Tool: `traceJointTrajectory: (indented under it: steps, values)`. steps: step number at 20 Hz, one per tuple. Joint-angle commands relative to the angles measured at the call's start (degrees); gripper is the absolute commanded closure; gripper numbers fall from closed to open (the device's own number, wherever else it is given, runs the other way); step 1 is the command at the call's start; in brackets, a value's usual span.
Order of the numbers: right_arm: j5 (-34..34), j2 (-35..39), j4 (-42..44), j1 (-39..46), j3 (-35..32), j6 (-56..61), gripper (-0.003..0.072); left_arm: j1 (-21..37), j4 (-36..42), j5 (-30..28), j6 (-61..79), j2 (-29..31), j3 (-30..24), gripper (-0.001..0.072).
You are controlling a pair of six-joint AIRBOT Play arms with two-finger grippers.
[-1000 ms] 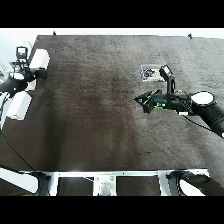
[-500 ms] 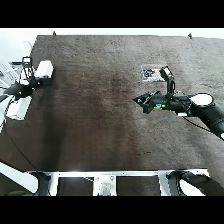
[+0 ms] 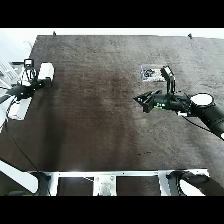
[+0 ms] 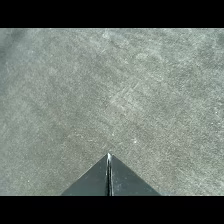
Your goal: Fold the box and place the chain.
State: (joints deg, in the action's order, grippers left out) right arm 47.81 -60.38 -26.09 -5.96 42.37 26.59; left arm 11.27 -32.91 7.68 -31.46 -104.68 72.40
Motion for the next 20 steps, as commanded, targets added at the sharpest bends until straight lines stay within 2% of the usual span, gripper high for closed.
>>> traceJointTrajectory:
  steps: [1,2,3,4,7,10,11,12,13,14,15,16,18,20]
  values:
    - [-0.5,0.0,0.2,0.0,0.0,0.0,0.0672,0.0,0.0,1.0,0.0,0.9,0.1,-0.0009]
    - [-0.5,0.0,0.2,0.0,0.0,0.0,0.0579,0.0,0.0,1.3,0.1,1.6,0.1,-0.0009]
    - [-0.5,0.0,0.2,0.0,0.0,0.0,0.0429,0.0,-0.1,1.5,0.1,2.5,0.1,-0.0009]
    - [-0.5,0.0,0.2,0.0,0.0,0.0,0.0356,0.0,-0.1,1.5,0.1,3.5,0.1,-0.0009]
    - [-0.4,0.0,0.2,0.0,0.0,0.0,0.0357,0.0,-0.7,2.9,0.4,7.2,0.1,-0.0009]
    - [-0.4,0.0,0.2,0.0,0.0,0.0,0.0361,0.0,-1.4,7.0,0.3,12.3,0.1,-0.0008]
    - [-0.4,0.1,0.2,0.0,0.0,0.0,0.0445,0.0,-1.4,9.2,-0.5,14.8,0.1,-0.0006]
    - [-0.5,0.3,0.2,0.0,0.0,0.0,0.0588,0.0,-1.3,11.8,-0.7,17.5,0.1,0.0038]
    - [-0.5,0.8,0.2,0.0,0.0,-0.3,0.0673,0.0,-1.3,15.7,-0.6,20.6,0.1,0.0340]
    - [-0.7,1.9,0.2,0.0,0.0,-0.2,0.0675,0.0,-1.3,19.9,0.3,23.6,0.1,0.0620]
    - [-1.5,3.2,0.2,0.0,0.0,-0.2,0.0676,-0.2,-1.0,23.5,3.1,26.5,0.0,0.0689]
    - [-2.7,5.1,0.2,0.0,0.0,0.1,0.0676,-0.8,-0.9,24.8,4.9,29.5,-0.2,0.0692]
    - [-7.5,10.9,0.0,0.0,0.0,2.0,0.0677,-3.4,-0.9,22.8,7.4,36.1,-2.4,0.0694]
    - [-12.9,16.8,-1.8,0.0,-0.1,3.0,0.0677,-7.3,-0.9,17.8,8.4,43.6,-7.1,0.0694]
